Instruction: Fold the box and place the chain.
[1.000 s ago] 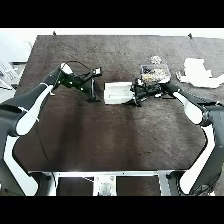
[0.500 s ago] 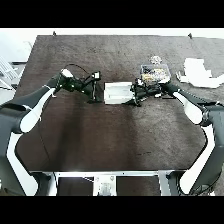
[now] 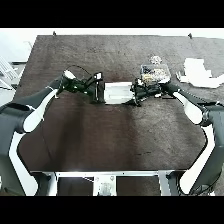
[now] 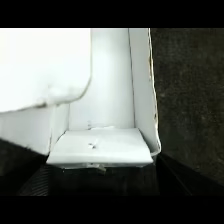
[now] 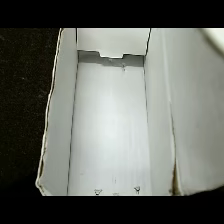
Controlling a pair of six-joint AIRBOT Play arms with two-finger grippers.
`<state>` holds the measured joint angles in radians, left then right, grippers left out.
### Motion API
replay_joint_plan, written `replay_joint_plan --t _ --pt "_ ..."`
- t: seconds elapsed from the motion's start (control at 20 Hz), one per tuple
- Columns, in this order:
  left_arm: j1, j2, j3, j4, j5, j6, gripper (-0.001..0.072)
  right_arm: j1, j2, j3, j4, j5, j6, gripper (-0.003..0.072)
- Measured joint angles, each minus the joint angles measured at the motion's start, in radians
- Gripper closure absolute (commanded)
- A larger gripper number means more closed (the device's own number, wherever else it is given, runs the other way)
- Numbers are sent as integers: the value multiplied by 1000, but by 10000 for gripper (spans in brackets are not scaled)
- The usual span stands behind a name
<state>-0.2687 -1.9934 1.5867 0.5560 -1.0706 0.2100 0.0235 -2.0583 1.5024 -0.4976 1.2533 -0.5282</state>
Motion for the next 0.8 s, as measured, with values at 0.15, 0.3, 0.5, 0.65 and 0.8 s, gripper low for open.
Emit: replay_joint_plan --t 0.15,0.3,0.5,0.65,0.8 --pt "-17 -14 0 -7 28 22 -11 0 0 0 0 0 0 110" --pt "-32 -30 0 -14 57 52 -11 0 0 0 0 0 0 110" --pt "-46 -42 0 -30 92 74 -11 0 0 0 0 0 0 110" --pt "-49 -47 0 -51 103 81 -11 0 0 0 0 0 0 110" --pt "-51 -50 0 -64 109 83 -11 0 0 0 0 0 0 110"
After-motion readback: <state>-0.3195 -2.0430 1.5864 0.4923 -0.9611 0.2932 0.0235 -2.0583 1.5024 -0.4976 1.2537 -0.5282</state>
